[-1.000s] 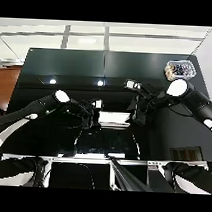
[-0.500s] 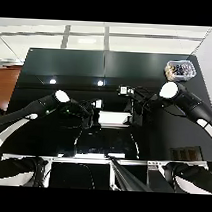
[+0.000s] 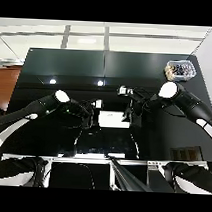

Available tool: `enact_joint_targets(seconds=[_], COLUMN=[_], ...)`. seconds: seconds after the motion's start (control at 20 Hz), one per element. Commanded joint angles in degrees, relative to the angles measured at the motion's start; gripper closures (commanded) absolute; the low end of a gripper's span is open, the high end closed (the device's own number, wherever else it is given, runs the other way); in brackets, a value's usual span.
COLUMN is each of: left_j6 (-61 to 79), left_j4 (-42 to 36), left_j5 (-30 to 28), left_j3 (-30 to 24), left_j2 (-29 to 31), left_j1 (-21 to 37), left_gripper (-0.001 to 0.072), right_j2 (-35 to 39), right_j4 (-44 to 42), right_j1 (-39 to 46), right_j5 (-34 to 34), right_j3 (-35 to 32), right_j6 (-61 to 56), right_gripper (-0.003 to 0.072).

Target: Fold the box and place the chain.

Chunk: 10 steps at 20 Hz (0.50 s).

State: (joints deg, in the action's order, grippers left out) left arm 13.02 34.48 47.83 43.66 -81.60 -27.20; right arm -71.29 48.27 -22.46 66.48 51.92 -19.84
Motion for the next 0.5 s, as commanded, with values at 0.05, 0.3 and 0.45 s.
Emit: enact_joint_targets(seconds=[0.05,0.3,0.45], left_j6=[0.0,0.0,0.0], left_j4=[0.0,0.0,0.0], left_j5=[0.1,0.2,0.2], left_j3=[0.0,0.0,0.0], left_j2=[0.0,0.0,0.0], left_j1=[0.0,0.0,0.0], left_gripper=[0.0246,0.0247,0.0247], right_j2=[0.0,0.1,0.1], right_j4=[0.0,-0.3,-0.2], right_j1=[0.0,-0.1,-0.1], right_j5=[0.3,0.3,0.0], right_j3=[0.0,0.0,0.1], right_j6=[-0.3,-0.3,-0.3], right_gripper=[0.0467,0.0285,0.0104])
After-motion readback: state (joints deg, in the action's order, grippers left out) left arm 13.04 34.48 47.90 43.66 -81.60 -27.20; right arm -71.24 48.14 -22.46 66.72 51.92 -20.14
